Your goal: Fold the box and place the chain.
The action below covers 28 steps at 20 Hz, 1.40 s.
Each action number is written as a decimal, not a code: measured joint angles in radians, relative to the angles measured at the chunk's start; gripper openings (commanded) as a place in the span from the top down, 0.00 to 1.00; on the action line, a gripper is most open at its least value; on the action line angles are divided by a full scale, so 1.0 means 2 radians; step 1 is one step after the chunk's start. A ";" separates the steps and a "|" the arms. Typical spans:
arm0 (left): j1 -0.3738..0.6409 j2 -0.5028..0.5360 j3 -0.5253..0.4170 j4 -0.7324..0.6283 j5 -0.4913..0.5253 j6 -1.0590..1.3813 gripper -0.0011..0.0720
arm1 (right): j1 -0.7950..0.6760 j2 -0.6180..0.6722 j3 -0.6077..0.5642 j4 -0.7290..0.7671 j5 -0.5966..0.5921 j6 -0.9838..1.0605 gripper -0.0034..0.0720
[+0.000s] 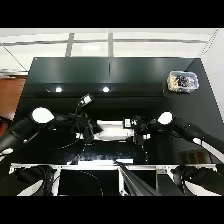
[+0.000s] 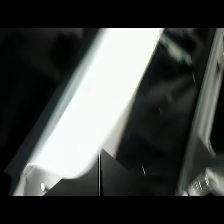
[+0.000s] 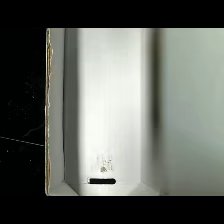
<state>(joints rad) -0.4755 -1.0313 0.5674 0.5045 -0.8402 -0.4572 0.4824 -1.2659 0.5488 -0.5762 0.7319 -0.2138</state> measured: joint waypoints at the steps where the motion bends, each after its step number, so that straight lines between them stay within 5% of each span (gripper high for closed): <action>1: -0.006 -0.014 -0.002 -0.031 0.029 0.022 0.95 | 0.000 0.000 0.000 0.000 0.000 0.000 0.30; 6: -0.019 -0.076 0.004 -0.105 0.121 0.078 0.95 | 0.000 0.000 0.000 0.000 0.000 0.000 0.30; 13: -0.020 -0.121 0.008 -0.103 0.113 0.091 0.95 | 0.000 0.000 0.000 0.000 0.000 0.000 0.30; 18: 0.013 -0.102 0.034 -0.044 0.055 0.077 0.95 | 0.000 0.000 0.000 0.000 0.000 -0.001 0.30; 22: 0.072 -0.044 0.044 0.062 -0.047 0.041 0.94 | 0.000 0.000 0.000 0.000 0.000 0.000 0.30; 23: 0.082 -0.033 0.041 0.090 -0.068 0.037 0.72 | 0.000 0.000 0.000 0.000 0.000 0.000 0.30; 24: 0.090 -0.026 0.035 0.119 -0.088 0.034 0.18 | 0.000 0.000 0.000 0.000 0.000 0.000 0.30; 25: 0.094 -0.022 0.030 0.141 -0.100 0.034 0.01 | 0.000 0.000 0.000 0.000 0.000 0.000 0.30; 28: 0.089 -0.018 0.014 0.192 -0.115 0.077 0.01 | 0.000 0.000 0.000 0.000 0.000 0.000 0.30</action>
